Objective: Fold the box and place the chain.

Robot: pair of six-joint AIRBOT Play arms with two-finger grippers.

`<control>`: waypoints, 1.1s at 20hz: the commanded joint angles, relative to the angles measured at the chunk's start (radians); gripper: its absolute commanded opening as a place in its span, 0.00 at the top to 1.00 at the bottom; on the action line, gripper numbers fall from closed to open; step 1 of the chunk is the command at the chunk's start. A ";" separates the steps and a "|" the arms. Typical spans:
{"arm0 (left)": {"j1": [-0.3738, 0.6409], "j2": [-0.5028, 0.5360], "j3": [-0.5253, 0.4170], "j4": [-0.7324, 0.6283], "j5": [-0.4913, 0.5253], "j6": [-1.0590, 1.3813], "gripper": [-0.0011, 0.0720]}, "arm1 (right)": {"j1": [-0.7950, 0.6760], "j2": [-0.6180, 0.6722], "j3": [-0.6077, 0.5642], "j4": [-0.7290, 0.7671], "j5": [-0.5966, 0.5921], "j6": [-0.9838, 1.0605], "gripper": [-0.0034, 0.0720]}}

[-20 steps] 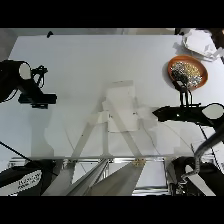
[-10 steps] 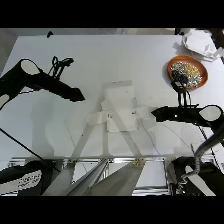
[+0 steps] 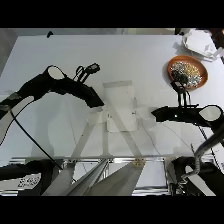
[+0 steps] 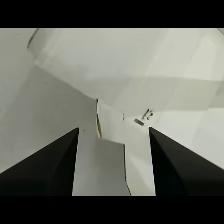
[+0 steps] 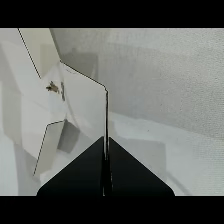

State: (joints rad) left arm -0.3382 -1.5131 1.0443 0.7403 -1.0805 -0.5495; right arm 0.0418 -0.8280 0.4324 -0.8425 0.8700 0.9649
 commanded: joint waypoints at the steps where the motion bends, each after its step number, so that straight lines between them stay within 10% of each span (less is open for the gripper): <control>1: -0.018 -0.063 0.000 -0.016 0.032 0.059 0.31 | 0.001 0.001 0.000 0.000 0.002 0.000 0.94; 8: -0.019 -0.129 0.000 -0.336 0.056 0.307 0.29 | 0.001 0.001 0.000 -0.011 0.005 -0.001 0.94; 22: -0.019 -0.150 0.000 -0.345 -0.173 0.370 0.48 | 0.001 0.001 0.000 -0.026 0.005 0.000 0.94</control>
State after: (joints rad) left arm -0.3569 -1.6615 1.0443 0.3988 -1.1988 -0.1944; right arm 0.0418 -0.8280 0.4324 -0.8677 0.8757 0.9638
